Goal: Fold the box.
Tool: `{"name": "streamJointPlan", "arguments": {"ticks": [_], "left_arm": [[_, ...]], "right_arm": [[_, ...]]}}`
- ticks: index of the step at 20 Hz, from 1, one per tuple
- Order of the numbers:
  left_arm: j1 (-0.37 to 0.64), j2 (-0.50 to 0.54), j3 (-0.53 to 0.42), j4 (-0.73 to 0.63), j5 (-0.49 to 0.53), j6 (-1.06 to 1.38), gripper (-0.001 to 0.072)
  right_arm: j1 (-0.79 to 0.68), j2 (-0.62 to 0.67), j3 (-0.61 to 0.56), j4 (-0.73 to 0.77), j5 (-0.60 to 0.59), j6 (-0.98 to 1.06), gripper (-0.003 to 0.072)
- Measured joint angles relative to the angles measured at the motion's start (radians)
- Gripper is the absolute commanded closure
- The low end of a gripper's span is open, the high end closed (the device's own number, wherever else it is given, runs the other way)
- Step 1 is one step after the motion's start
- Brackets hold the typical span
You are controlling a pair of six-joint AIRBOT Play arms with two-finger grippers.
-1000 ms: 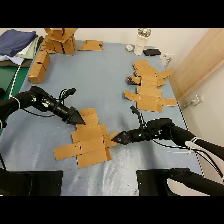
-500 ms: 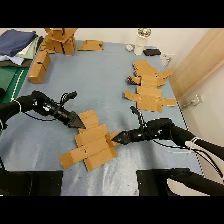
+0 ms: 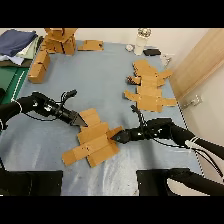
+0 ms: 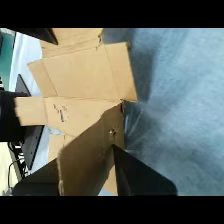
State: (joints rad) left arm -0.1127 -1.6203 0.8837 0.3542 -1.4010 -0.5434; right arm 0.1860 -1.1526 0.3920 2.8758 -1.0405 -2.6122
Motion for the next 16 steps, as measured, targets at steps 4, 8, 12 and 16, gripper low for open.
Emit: {"name": "streamJointPlan", "arguments": {"ticks": [4,8,12,16], "left_arm": [[-0.018,0.022,0.035,0.01,0.0,0.063,0.0698],[-0.088,0.076,0.062,0.062,0.076,0.132,0.0697],[-0.187,0.131,0.076,0.088,0.185,0.226,0.0698],[-0.287,0.183,0.08,0.101,0.275,0.316,0.0698]], "right_arm": [[-0.087,0.002,0.13,-0.151,0.029,0.147,0.0309],[-0.201,0.005,0.332,-0.285,0.001,0.325,0.0683],[-0.23,0.006,0.473,-0.33,-0.089,0.445,0.0684],[-0.171,0.007,0.495,-0.374,-0.093,0.526,0.0684]]}}
